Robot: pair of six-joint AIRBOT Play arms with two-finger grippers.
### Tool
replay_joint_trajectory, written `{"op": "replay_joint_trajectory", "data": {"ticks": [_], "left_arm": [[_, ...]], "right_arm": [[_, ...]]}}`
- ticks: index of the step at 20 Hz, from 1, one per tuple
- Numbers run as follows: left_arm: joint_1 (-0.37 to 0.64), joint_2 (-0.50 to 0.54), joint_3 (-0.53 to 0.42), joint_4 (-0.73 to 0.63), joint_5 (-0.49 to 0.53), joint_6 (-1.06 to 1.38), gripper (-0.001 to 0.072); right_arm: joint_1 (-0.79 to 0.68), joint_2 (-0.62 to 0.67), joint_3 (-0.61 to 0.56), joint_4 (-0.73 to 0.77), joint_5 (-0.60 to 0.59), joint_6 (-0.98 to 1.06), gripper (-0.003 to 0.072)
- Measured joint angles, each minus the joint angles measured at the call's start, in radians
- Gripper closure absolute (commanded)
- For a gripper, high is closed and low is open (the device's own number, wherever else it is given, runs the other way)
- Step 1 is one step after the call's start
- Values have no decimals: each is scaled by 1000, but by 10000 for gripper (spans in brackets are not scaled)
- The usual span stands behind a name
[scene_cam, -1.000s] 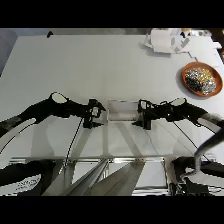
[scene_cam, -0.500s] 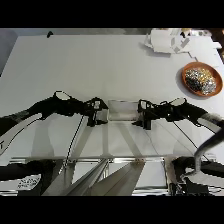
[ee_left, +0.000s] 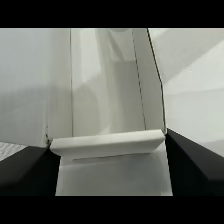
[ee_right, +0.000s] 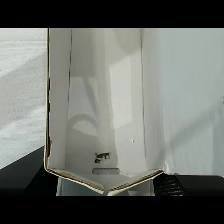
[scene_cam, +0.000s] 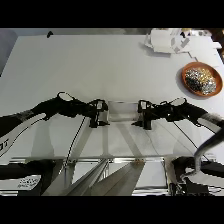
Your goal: Fold the box and place the chain.
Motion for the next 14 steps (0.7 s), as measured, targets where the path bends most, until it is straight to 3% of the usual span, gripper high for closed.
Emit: {"op": "replay_joint_trajectory", "data": {"ticks": [2, 3, 14], "left_arm": [[-1, -1, 0, -6, 4, 0, 525], [-1, -1, 0, -8, 6, 0, 584], [-2, -2, 0, -19, 6, 0, 569]], "right_arm": [[0, 0, 0, 0, 0, 0, 249], [0, 0, 0, 0, 0, 0, 249], [0, 0, 0, 1, 0, 1, 249]]}}
